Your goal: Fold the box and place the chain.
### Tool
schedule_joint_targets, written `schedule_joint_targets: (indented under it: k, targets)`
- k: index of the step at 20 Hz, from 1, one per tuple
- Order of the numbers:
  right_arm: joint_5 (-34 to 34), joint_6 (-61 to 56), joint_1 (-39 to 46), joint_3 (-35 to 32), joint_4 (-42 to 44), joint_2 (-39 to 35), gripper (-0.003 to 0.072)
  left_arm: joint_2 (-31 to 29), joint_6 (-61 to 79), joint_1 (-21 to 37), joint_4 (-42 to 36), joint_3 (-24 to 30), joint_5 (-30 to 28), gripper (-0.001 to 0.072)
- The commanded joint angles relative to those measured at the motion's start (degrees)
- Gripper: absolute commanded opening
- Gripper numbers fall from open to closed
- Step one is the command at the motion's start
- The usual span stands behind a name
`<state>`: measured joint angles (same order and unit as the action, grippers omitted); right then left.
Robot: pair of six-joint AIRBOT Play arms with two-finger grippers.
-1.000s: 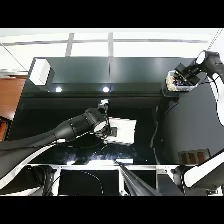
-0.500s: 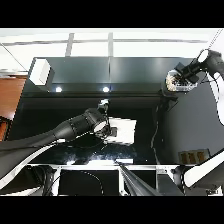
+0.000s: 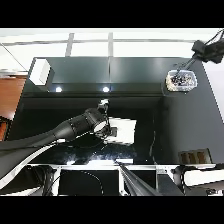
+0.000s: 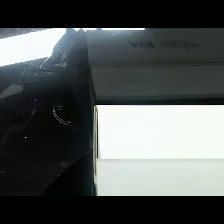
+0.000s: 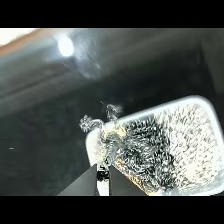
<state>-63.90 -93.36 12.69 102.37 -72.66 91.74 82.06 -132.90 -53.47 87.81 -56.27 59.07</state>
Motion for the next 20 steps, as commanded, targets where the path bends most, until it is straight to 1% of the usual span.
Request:
schedule_joint_targets:
  k: [1, 6, 8, 10, 13, 16, 18, 20]
  targets:
    - [0.0, 3.4, 0.9, 0.4, 1.3, -4.6, 0.0049, 0.0, 0.0, 0.0, 0.0, 0.0, 0.0, 0.0032]
    - [-0.2, 5.5, 0.9, 0.4, 3.6, -5.5, 0.0048, 0.0, 0.0, 0.0, 0.0, 0.0, 0.0, 0.0033]
    - [0.7, 7.4, 1.2, 0.5, 4.3, -7.4, 0.0048, 0.0, 0.0, 0.0, 0.0, 0.0, -0.1, 0.0032]
    - [1.5, 9.6, 1.7, 0.5, 5.6, -11.0, 0.0048, 0.0, 0.0, 0.0, 0.0, 0.0, 0.0, 0.0033]
    - [1.2, 14.0, 2.0, 0.5, 5.5, -18.5, 0.0047, 0.0, 0.0, 0.0, 0.0, 0.0, -0.1, 0.0032]
    - [0.9, 14.8, 2.0, 1.1, 6.3, -25.3, 0.0046, 0.0, 0.0, 0.0, 0.0, 0.0, -0.1, 0.0032]
    - [1.1, 14.8, 2.0, 4.0, 7.3, -27.7, 0.0046, 0.0, 0.0, 0.0, 0.0, 0.0, -0.1, 0.0033]
    - [1.7, 14.8, 2.0, 9.9, 8.6, -28.0, 0.0046, 0.0, 0.0, 0.0, 0.0, 0.0, -0.1, 0.0032]
